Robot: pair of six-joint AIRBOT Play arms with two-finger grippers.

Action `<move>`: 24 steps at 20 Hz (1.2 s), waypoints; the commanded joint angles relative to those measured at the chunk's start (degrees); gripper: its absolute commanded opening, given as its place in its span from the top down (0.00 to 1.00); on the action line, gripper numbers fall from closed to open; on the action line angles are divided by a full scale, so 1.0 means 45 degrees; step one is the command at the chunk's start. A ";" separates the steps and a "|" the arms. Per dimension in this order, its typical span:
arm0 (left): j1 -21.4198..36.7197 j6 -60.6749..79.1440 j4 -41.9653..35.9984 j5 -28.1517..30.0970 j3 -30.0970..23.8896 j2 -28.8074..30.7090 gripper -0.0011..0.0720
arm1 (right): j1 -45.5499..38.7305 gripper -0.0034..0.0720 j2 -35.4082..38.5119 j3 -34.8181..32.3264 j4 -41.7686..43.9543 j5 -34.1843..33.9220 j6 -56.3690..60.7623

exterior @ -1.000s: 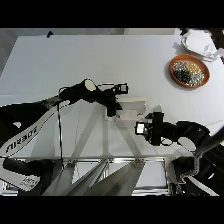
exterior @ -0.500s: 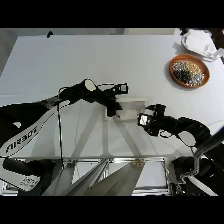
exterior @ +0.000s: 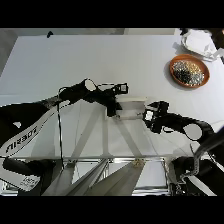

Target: Fold the box and place the chain.

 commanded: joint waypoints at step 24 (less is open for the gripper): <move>-0.0005 0.0005 0.0005 0.0000 -0.0005 -0.0005 0.97 | -0.3167 0.03 -0.3769 0.0981 0.6397 0.2531 -0.7946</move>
